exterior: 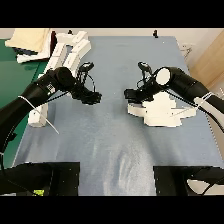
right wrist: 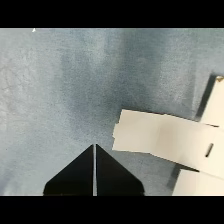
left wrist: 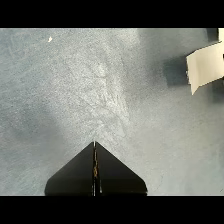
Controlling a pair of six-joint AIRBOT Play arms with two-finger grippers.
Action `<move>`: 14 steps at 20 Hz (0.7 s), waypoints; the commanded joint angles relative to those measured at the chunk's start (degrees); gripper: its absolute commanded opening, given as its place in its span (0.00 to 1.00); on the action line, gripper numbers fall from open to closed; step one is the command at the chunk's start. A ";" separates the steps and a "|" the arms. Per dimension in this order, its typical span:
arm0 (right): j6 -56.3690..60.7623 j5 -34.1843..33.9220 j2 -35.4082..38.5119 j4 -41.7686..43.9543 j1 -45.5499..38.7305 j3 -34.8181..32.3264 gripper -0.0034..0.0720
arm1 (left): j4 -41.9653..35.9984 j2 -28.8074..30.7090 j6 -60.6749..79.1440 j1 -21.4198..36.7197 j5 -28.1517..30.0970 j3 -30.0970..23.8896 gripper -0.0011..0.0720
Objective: Fold the box.
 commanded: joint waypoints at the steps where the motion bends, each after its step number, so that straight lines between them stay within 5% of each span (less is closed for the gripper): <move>1: 0.07 -0.15 0.00 0.28 0.00 0.04 0.08 | 0.00 -0.02 0.02 0.00 0.00 0.07 0.04; 9: 1.75 -6.80 -0.02 0.81 -2.32 2.49 0.09 | 0.00 -0.02 0.00 0.00 4.98 0.07 0.04; 10: 1.75 -3.26 0.09 -0.74 -4.63 5.25 0.20 | 0.00 -0.02 0.00 0.00 5.44 0.07 0.04; 11: 1.97 3.08 0.07 -3.93 -7.69 8.74 0.47 | 0.00 -0.02 0.02 0.00 5.42 0.07 0.04; 12: 3.15 10.71 0.07 -9.22 -11.19 11.98 0.59 | -0.02 -0.02 0.02 0.00 5.42 0.07 0.04; 14: 3.82 24.35 0.07 -20.65 -18.08 15.54 0.59 | 0.00 -0.04 0.02 0.00 5.31 0.04 0.04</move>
